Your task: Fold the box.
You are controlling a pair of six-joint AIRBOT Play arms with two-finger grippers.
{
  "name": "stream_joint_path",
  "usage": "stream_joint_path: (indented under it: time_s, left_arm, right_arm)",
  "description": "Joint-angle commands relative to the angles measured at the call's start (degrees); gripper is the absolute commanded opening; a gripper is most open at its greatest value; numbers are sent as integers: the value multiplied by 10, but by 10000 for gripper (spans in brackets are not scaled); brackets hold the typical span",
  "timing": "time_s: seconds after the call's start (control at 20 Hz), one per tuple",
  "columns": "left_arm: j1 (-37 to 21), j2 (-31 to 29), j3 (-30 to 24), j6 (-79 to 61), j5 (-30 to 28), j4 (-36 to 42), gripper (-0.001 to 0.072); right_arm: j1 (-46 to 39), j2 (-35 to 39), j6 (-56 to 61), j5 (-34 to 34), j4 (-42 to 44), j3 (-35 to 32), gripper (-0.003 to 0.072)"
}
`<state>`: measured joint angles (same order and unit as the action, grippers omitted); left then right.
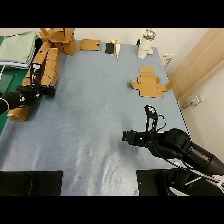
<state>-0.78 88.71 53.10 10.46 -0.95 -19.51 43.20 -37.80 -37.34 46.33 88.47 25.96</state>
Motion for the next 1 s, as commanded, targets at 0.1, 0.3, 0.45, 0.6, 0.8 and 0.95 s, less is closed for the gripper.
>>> stream_joint_path:
  time_s: [0.1, 0.3, 0.45, 0.6, 0.8, 0.95]
  left_arm:
    - [0, 0, 0, -2, -1, 0, 621]
    - [-9, 0, 0, 3, 1, 8, 710]
    - [-26, -2, 0, 15, 21, 22, 710]
    - [-33, -5, 0, 16, 80, 25, 710]
    - [-34, -12, -7, 32, 97, -12, 710]
    - [-45, -29, -19, 51, 107, -38, 710]
  right_arm:
    - [0, 0, 0, 0, 0, 0, 2]
    - [0, 0, 0, 0, 0, 1, 2]
    - [0, 0, -2, 0, 0, 6, 2]
    - [0, 0, -2, 0, 0, 12, 2]
    - [0, 0, -2, 0, 0, 12, 2]
    - [0, 0, -2, 0, 0, 12, 2]
